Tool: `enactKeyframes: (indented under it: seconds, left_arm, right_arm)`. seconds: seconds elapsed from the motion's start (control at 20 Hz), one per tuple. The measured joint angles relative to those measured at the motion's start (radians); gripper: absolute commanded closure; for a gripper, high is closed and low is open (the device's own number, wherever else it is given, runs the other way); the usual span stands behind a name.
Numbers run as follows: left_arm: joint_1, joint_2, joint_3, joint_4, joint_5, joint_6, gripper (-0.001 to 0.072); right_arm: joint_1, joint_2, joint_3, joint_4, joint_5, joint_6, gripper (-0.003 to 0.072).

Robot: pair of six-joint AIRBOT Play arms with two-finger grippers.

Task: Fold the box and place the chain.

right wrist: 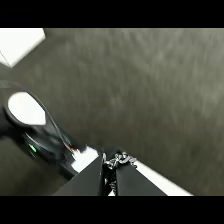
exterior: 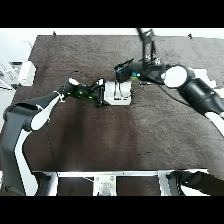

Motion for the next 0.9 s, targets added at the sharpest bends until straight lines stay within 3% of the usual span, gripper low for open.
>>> enactKeyframes:
  seconds: [0.25, 0.3, 0.35, 0.4, 0.85, 0.9]
  left_arm:
    - [0.0, 0.0, 0.0, -0.001, 0.0, 0.0, 0.042]
    - [0.0, 0.0, 0.0, -0.001, 0.0, 0.0, 0.0421]
    - [0.0, 0.0, 0.0, -0.001, 0.0, 0.0, 0.0421]
    - [0.0, 0.0, 0.0, -0.001, 0.0, -0.001, 0.0421]
    - [0.0, 0.0, 0.0, -0.001, 0.0, -0.001, 0.042]
    - [0.0, 0.0, 0.0, -0.001, 0.0, -0.001, 0.0421]
  right_arm:
    - [-0.002, -0.163, -0.084, 0.0, -0.004, 0.036, 0.0671]
    - [-0.004, -0.192, -0.095, 0.0, -0.006, 0.037, 0.0604]
    - [-0.008, -0.218, -0.103, 0.0, -0.013, 0.04, 0.0427]
    - [-0.015, -0.238, -0.109, 0.0, -0.023, 0.04, 0.0306]
    - [-0.166, -0.186, -0.119, 0.0, -0.043, 0.047, 0.0299]
    - [-0.2, -0.183, -0.119, 0.0, -0.044, 0.047, 0.0246]
